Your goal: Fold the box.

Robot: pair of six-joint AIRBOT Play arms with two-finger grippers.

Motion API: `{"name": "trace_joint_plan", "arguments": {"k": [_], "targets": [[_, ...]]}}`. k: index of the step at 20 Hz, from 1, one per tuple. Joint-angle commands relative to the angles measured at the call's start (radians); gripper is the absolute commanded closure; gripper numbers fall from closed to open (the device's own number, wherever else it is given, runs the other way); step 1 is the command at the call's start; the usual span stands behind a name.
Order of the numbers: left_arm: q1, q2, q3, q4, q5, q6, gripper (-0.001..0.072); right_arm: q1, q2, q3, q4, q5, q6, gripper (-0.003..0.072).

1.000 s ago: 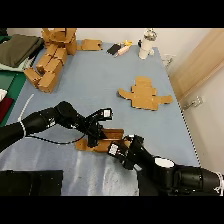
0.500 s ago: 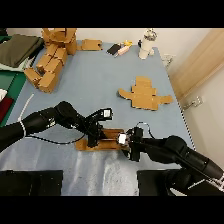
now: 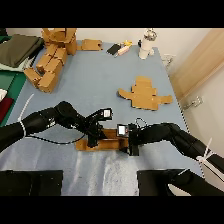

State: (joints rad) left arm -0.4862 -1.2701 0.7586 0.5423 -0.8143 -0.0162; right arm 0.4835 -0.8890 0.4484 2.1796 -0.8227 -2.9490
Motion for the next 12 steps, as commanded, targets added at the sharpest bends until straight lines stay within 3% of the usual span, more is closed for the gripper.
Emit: {"name": "trace_joint_plan", "arguments": {"k": [1,6,12], "targets": [[0.000,0.000,0.001,0.000,0.000,0.000,0.0696,-0.011,-0.024,0.013,0.010,-0.034,0.002,-0.0031],[0.000,0.000,0.001,0.000,0.001,0.000,0.0696,-0.010,-0.030,0.011,-0.004,-0.081,0.001,-0.0030],[0.000,0.000,0.001,0.000,0.001,0.000,0.0696,-0.010,-0.064,0.011,-0.002,-0.032,-0.011,-0.0028]]}}
